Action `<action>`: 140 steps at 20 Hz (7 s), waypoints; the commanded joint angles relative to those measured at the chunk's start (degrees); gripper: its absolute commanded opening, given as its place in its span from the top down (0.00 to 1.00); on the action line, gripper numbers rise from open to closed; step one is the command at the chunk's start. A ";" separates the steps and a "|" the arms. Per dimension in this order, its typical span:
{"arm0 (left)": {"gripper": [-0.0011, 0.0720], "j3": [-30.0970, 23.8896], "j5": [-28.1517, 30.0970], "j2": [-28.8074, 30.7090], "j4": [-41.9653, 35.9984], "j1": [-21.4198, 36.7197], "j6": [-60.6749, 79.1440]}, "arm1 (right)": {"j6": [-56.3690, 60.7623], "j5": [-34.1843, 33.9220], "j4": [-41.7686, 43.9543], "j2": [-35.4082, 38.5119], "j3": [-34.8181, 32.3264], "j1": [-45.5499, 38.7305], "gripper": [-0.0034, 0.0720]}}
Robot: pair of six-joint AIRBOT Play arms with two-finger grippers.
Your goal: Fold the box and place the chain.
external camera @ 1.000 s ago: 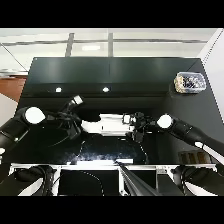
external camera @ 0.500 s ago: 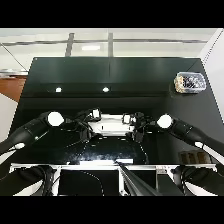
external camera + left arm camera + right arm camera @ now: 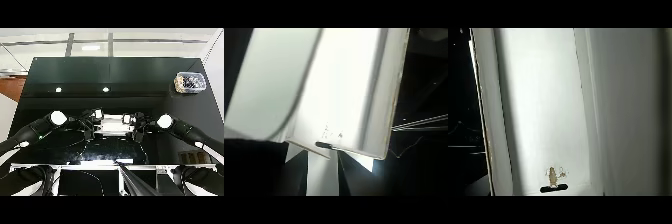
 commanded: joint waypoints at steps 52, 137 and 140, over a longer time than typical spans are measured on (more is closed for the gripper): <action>0.76 -10.86 -13.90 4.57 -0.90 21.18 -57.18 | -0.02 5.33 -0.44 0.04 0.02 0.07 0.46; 0.76 25.27 -19.41 -14.64 49.81 -20.00 -130.70 | 0.68 2.47 0.02 0.04 0.02 0.04 0.46; 0.76 26.08 -19.41 -15.13 50.42 -20.00 -130.75 | 0.68 2.36 0.02 0.04 0.02 0.04 0.46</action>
